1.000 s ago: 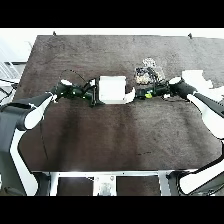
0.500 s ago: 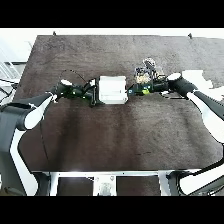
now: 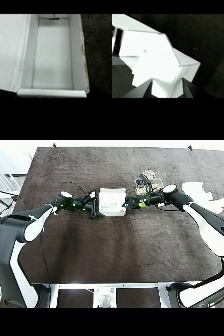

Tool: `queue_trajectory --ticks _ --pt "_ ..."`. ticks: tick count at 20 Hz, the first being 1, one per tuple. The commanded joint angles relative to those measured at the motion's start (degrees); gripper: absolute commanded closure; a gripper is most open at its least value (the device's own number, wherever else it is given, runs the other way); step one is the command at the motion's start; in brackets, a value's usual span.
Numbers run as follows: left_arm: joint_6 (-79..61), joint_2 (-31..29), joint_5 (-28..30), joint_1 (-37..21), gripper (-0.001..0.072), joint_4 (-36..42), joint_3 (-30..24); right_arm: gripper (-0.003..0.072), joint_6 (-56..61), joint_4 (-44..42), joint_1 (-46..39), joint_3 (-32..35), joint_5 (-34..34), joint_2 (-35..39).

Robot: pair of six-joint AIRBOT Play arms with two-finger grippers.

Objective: Fold the box and place the chain.

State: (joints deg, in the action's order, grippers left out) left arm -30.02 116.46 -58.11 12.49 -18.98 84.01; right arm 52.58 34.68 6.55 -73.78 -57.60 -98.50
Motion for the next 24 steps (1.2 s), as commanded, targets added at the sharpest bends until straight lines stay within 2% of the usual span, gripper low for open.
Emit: queue_trajectory --ticks 1,5,9,13,22,24 --pt "0.00 -0.04 -0.02 0.02 0.0086 0.00 0.00 0.0253 2.95 2.89 0.79 -0.09 0.13 0.04" --pt "0.00 -0.04 -0.02 0.02 0.0085 0.00 0.00 0.0293 3.19 4.13 2.82 -1.44 0.20 0.04" --pt "0.00 -0.04 -0.04 0.02 0.0085 0.00 -0.02 0.0291 10.80 13.94 4.57 -4.09 0.63 0.04" --pt "0.02 -0.04 -0.04 0.02 0.0086 0.02 0.00 0.0292 16.22 18.51 6.25 -5.97 2.47 0.04" --pt "0.00 -0.04 -0.07 0.04 0.0085 0.04 0.00 0.0288 34.10 35.17 11.30 -7.96 5.75 -0.13" --pt "0.00 -0.04 -0.07 0.04 0.0086 0.04 -0.02 0.0255 36.65 36.33 12.22 -9.11 5.64 -1.14"
